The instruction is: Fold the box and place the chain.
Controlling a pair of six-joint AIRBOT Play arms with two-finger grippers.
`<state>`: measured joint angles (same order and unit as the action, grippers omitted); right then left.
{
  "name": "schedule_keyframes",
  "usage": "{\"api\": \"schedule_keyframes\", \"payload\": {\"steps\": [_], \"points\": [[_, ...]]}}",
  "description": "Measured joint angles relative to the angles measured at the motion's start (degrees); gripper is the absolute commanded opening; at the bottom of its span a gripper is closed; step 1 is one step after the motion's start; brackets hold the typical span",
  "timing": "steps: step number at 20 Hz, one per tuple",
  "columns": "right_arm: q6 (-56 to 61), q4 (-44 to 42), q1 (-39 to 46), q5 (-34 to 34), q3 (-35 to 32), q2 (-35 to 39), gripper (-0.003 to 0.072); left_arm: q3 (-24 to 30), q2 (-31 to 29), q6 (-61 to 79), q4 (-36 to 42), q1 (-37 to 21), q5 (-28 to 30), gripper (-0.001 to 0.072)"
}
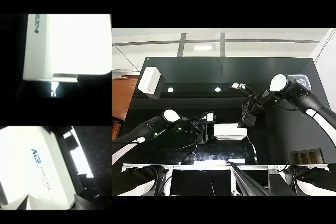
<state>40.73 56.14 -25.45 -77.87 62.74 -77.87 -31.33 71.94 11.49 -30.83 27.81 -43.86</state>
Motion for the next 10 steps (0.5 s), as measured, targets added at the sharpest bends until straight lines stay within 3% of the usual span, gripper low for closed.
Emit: {"api": "schedule_keyframes", "payload": {"steps": [10], "points": [[4.1, 6.7, -3.0, -0.6, 0.1, 4.7, 0.0694, 0.0, 0.0, 0.0, 0.0, 0.0, 0.2, 0.0389]]}}
